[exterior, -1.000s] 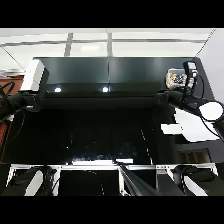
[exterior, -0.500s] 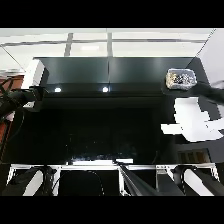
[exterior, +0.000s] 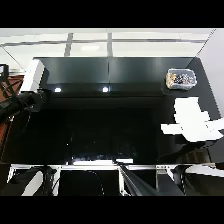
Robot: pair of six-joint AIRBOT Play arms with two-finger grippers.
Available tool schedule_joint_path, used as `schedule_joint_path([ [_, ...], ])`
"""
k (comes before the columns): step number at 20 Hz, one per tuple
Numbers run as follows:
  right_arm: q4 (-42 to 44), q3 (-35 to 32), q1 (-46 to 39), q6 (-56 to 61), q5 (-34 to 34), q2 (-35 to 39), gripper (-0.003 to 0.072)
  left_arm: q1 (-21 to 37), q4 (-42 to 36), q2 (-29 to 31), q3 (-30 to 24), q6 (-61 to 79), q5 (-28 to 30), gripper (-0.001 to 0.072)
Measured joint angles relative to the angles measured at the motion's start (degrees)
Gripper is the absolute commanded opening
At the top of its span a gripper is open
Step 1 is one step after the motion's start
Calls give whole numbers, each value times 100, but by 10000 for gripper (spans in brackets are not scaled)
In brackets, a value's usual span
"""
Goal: Fold the box and place the chain.
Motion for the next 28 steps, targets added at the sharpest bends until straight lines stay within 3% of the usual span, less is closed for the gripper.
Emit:
schedule_joint_path([
  [1,31,68,44,-264,125,-173,720,-103,0,-7,0,0,-4,708],
  [2,50,118,98,-481,195,-282,596,-195,0,-17,0,0,0,708],
  [4,35,203,254,-804,269,-431,220,-374,2,-28,0,0,-4,708],
  [5,13,249,334,-907,297,-474,114,-433,2,-35,0,0,0,708],
  [6,-24,286,411,-986,358,-494,113,-476,4,-39,0,0,-2,708],
  [7,-57,319,496,-1047,417,-483,12,-511,7,-39,0,0,2,708],
  [13,315,122,1054,-1029,839,197,9,-586,9,-42,0,-2,15,708],
  [18,1565,-1054,1917,-1001,640,1410,10,-649,-96,-90,0,-2,7,708],
  [23,3235,-3171,3580,-1036,-881,2876,10,-1147,-566,-494,28,-9,-55,689],
  [28,4039,-4505,5676,-951,-2535,3554,10,-1698,-1451,-1676,684,-20,-949,689],
])
